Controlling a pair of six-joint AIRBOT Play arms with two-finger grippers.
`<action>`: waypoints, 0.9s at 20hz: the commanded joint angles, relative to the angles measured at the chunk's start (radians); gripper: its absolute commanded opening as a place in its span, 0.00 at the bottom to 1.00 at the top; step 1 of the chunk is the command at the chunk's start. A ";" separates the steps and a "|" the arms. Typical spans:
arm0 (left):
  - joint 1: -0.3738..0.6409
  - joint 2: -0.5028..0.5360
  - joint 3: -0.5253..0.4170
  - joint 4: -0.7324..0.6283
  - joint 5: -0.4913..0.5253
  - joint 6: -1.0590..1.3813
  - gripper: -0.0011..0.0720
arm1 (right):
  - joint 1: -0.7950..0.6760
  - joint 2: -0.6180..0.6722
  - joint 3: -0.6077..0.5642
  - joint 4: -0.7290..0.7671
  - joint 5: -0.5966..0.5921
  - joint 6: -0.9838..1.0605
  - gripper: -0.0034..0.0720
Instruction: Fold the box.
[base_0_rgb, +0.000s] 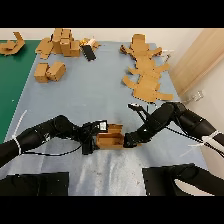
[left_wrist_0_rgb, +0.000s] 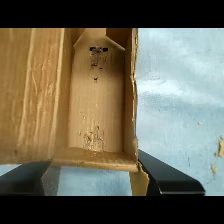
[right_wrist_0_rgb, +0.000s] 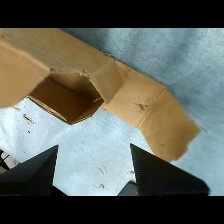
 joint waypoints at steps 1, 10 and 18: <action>0.000 0.008 -0.019 0.041 -0.013 -0.061 0.72 | 0.000 0.001 0.000 -0.005 -0.039 -0.058 0.98; 0.000 0.063 -0.085 0.041 0.127 -0.124 0.72 | 0.000 0.098 -0.126 -0.039 0.096 -0.084 0.98; 0.000 0.094 -0.078 0.092 0.098 -0.129 0.72 | 0.000 0.112 -0.125 -0.031 0.172 -0.072 0.98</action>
